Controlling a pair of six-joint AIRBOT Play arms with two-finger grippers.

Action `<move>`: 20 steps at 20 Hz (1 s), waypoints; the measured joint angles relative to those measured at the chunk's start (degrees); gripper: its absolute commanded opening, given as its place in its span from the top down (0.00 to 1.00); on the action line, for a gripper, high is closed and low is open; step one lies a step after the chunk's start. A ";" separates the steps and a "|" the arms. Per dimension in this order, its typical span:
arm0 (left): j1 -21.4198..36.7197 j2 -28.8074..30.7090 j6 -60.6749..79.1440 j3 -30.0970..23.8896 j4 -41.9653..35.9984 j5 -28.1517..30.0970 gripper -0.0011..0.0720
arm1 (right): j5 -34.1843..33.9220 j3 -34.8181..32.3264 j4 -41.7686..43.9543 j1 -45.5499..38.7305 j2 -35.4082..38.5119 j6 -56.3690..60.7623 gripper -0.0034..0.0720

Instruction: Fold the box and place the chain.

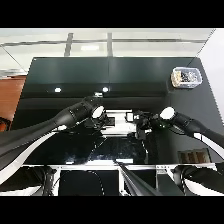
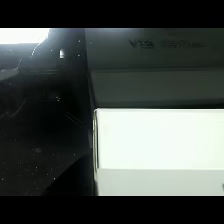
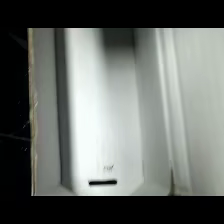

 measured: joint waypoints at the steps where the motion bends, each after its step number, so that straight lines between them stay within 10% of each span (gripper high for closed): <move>1: 0.00 0.00 0.39 0.00 0.02 -0.26 0.95 | 0.44 0.00 -0.85 -0.20 0.74 0.24 0.02; 4: 0.00 0.00 1.22 0.00 0.59 -0.92 0.95 | 1.66 0.00 -2.86 -1.01 3.02 1.01 0.04; 8: 0.00 0.00 1.62 0.00 1.18 -1.25 0.94 | 3.17 0.02 -3.87 -1.51 4.37 1.73 0.73; 20: -0.04 0.00 1.77 0.00 1.53 -1.01 0.94 | 4.70 0.02 9.55 -0.55 2.03 2.91 0.73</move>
